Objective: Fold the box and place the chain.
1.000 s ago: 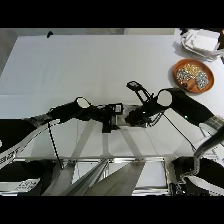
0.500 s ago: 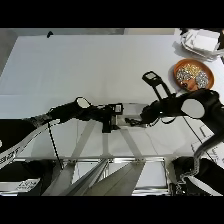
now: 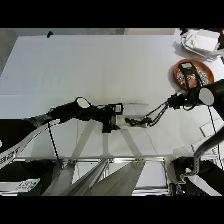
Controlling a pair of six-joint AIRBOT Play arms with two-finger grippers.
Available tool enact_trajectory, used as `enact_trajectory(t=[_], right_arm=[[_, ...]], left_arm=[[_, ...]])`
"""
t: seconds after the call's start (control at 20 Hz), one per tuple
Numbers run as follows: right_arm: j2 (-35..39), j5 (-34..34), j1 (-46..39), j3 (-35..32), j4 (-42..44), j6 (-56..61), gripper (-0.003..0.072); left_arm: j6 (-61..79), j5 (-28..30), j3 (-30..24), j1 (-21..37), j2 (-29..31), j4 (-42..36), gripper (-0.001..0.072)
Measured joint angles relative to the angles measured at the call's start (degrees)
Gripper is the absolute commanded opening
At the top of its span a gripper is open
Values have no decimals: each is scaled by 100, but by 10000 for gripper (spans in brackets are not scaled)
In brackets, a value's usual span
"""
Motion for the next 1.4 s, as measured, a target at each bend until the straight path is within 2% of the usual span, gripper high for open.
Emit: enact_trajectory(t=[0.15, 0.2, 0.25, 0.55, 0.6, 0.65, 0.75, 0.9, 0.95, 1.2, 1.4], right_arm=[[-612, -289, -297, 0, 107, -170, 445], [-820, -393, -348, 0, 153, -223, 405], [-1038, -498, -389, 0, 192, -267, 398], [-1906, -938, -474, 2, 393, -455, 397], [-1991, -979, -476, 2, 422, -468, 373], [-2061, -1003, -479, 2, 444, -479, 297], [-2140, -1016, -481, 7, 490, -498, 230], [-2210, -1010, -481, 7, 549, -501, 39], [-2221, -1014, -481, 7, 555, -498, 15], [-2216, -1040, -481, -4, 507, -516, 16], [-1867, -955, -461, -9, 356, -584, 15]], left_arm=[[0, -2, 0, 0, 0, 0, 364], [0, 0, 0, 0, 0, 0, 364], [0, -2, 0, 0, 0, 0, 364], [0, -2, 0, 0, 0, 0, 364], [0, 0, 0, 0, 0, 0, 364], [0, 0, 0, 0, 0, 0, 364], [0, -2, 0, 0, 0, 0, 364], [0, 0, 0, 0, 0, 0, 364], [0, 0, 0, 0, 0, 0, 364], [0, -2, 0, 0, 0, 0, 364], [0, 0, 0, 0, 0, 0, 364]])
